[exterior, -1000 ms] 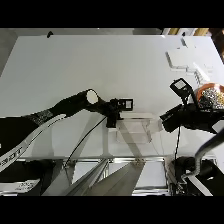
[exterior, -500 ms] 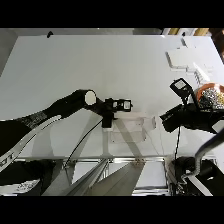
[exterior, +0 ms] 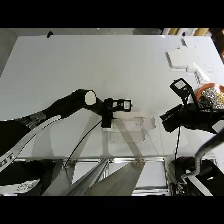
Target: Fold the box and place the chain.
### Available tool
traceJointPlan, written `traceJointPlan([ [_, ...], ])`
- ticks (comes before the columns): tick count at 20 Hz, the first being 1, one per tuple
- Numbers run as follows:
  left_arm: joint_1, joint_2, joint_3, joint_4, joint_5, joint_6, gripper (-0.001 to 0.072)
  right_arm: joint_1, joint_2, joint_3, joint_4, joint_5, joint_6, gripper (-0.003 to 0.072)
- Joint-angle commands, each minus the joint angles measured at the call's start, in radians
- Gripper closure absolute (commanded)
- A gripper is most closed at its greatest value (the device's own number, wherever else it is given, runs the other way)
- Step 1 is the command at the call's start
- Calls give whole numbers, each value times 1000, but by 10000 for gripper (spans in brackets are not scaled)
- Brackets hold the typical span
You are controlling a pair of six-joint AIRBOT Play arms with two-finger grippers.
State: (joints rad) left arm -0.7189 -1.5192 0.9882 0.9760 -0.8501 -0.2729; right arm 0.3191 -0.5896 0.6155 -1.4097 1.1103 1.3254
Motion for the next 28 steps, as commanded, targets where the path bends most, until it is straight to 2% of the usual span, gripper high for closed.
traceJointPlan([
  [1,0,1,1,2,1,0,696,1,-1,1,0,0,0,347],
  [5,0,1,1,2,0,-1,696,1,-1,-2,1,1,-68,354],
  [9,0,1,1,1,-3,-1,696,1,-15,-3,52,19,-172,518],
  [10,0,1,1,1,-3,-1,696,1,-22,-6,98,26,-226,619],
  [11,0,1,1,1,-3,-1,696,1,-25,-18,157,25,-298,668],
  [14,0,1,1,1,-3,-1,696,1,-26,-72,291,26,-520,668],
  [17,0,1,1,2,-3,-1,696,63,-26,-126,321,22,-679,668],
  [20,0,1,1,1,-3,-1,696,196,-27,-174,290,4,-762,667],
  [21,0,1,1,1,-3,-1,696,237,-28,-187,277,-16,-763,619],
  [23,0,1,1,1,-5,-1,696,266,-29,-224,246,-86,-763,327],
  [24,0,1,1,1,-5,-1,696,282,-29,-246,217,-128,-766,210],
  [25,0,1,1,2,-5,-1,696,299,-29,-268,186,-163,-791,126],
  [28,0,1,1,2,-6,-1,696,383,-29,-327,135,-273,-837,64],
])
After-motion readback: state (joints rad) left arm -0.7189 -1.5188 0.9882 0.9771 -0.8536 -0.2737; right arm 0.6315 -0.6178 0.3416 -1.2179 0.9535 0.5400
